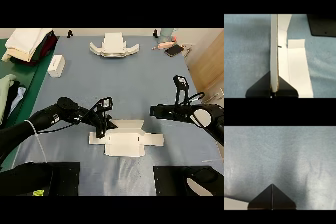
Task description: Fold the box.
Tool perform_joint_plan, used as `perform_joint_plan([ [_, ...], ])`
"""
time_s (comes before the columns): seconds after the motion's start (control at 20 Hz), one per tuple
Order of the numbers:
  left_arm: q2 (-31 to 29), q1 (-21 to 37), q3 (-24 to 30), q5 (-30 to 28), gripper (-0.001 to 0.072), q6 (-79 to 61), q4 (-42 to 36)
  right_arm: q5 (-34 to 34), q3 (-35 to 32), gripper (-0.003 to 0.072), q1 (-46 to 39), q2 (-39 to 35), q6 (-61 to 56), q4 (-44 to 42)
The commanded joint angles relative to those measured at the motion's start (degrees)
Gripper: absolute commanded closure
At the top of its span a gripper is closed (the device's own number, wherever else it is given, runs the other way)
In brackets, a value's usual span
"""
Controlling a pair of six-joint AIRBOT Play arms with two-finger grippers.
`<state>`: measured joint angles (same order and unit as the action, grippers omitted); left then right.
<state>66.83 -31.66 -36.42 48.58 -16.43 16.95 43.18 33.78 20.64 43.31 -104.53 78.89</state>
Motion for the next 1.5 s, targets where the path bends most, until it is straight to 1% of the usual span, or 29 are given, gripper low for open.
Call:
perform_joint_plan([
  [0.0,-0.2,-1.0,2.3,-2.1,0.0698,-0.7,-0.3,0.1,0.1,0.0685,0.0,0.0,0.0,0.2],
  [0.2,-0.2,-1.8,3.9,-1.9,0.0698,-0.7,-0.3,0.3,0.1,0.0685,0.0,0.0,0.0,0.2],
  [0.55,-0.2,-2.4,4.6,-1.9,0.0696,1.1,-0.3,3.0,0.1,0.0685,0.0,-0.1,0.0,0.2],
  [0.65,-0.2,-2.4,4.6,-2.1,0.0696,1.1,-0.2,7.2,0.1,0.0685,0.0,-0.1,0.0,-0.3],
  [0.75,-0.2,-2.4,4.6,-2.1,0.0696,1.1,-0.2,15.9,0.1,0.0685,0.0,-0.2,0.0,-3.7],
  [0.85,-0.2,-2.4,4.6,-2.0,0.0696,1.1,-0.3,25.8,0.2,0.0685,0.7,-0.2,1.2,-9.5],
  [0.9,-0.2,-2.4,4.6,-2.0,0.0696,1.0,-0.4,29.0,0.2,0.0685,2.6,-0.3,2.2,-11.1],
  [1.0,-0.2,-2.4,4.6,-2.0,0.0696,1.0,-0.4,29.4,0.1,0.0685,9.1,-1.6,2.6,-10.4],
  [1.15,-0.2,-2.4,4.6,-2.0,0.0696,1.0,-0.4,25.3,-0.3,0.0685,24.5,-4.0,4.8,-3.6],
  [1.3,-0.2,-2.4,4.6,-2.0,0.0696,1.0,-0.4,18.7,-3.3,0.0683,41.6,-4.9,9.8,8.2],
  [1.35,-0.2,-2.4,4.6,-1.9,0.0696,1.0,-0.4,16.6,-4.3,0.0562,45.6,-4.4,11.0,11.1],
  [1.4,-0.2,-2.4,4.6,-1.9,0.0696,1.0,-0.4,14.5,-5.3,0.024,48.7,-3.4,11.7,13.5],
  [1.45,-0.2,-2.4,4.6,-2.0,0.0696,1.0,-0.4,13.2,-5.9,0.0142,50.7,-2.2,12.5,14.8],
])
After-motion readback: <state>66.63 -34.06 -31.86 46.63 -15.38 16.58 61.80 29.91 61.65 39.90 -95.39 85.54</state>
